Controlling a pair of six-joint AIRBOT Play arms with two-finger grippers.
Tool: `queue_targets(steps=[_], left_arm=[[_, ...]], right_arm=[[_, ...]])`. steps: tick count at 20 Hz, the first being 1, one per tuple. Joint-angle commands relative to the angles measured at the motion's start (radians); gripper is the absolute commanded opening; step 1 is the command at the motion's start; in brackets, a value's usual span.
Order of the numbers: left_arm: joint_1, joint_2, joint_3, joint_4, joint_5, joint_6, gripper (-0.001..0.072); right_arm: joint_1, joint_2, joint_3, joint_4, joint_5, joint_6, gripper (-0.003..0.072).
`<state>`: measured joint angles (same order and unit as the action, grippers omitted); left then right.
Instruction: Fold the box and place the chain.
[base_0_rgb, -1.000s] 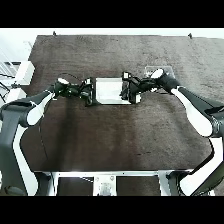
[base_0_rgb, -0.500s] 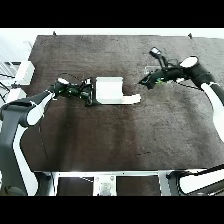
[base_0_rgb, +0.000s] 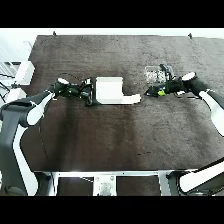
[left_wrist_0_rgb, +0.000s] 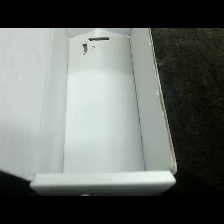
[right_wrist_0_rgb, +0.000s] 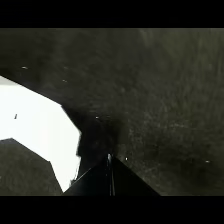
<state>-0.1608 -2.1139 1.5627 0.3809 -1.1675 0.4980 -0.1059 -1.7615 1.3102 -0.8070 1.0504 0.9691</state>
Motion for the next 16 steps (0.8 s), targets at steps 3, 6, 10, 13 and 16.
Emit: queue_targets(steps=[3,6,10,13,16], left_arm=[[0.000,0.001,0.001,0.000,0.000,0.000,0.0351],[0.000,0.001,0.001,0.000,0.000,0.000,0.0351],[0.000,0.001,0.001,0.000,0.000,0.000,0.0351],[0.000,0.001,0.001,0.000,0.000,0.000,0.0351],[0.000,0.001,0.001,0.000,0.000,0.000,0.0351]], right_arm=[[0.075,-0.055,-0.007,0.068,0.042,0.074,0.0012],[0.118,-0.055,-0.007,0.145,0.070,0.067,0.0013],[0.151,-0.050,-0.001,0.245,0.136,0.048,0.0014],[0.161,-0.021,0.005,0.249,0.135,0.048,0.0082],[0.160,0.005,0.009,0.250,0.125,0.048,0.0186]])
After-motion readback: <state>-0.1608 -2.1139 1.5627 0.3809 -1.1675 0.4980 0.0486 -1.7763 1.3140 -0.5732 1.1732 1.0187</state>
